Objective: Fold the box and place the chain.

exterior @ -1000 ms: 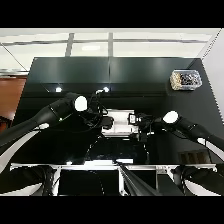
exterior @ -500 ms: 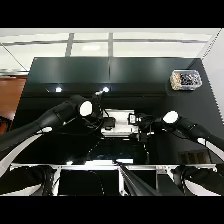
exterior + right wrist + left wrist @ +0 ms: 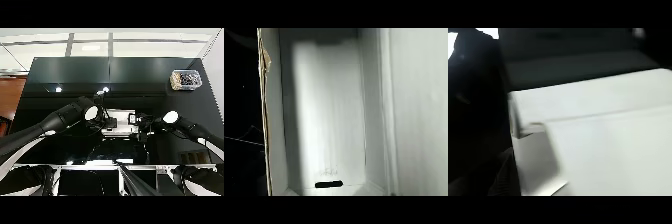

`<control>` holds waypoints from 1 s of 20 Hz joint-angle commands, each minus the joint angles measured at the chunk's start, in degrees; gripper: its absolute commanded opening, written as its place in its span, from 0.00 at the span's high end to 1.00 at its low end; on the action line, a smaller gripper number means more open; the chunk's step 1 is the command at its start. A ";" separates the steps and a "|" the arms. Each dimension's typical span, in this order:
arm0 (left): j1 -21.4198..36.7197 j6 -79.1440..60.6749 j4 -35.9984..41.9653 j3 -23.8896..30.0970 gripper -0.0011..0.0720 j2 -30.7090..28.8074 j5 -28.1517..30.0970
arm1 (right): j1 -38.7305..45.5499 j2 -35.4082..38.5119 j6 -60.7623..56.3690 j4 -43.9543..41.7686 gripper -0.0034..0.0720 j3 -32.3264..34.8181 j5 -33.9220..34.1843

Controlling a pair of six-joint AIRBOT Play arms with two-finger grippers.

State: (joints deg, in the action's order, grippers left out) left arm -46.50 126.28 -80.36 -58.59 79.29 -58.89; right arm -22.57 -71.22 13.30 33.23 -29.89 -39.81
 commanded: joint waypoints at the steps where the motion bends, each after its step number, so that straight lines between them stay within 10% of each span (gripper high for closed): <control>1: -0.50 3.21 -4.39 -0.11 0.32 0.74 -2.01 | -0.07 0.00 0.00 0.00 0.32 0.02 -0.02; 20: -0.59 4.50 -4.68 -5.14 0.32 8.37 -4.70 | -0.07 0.00 0.00 0.00 0.32 0.02 -0.02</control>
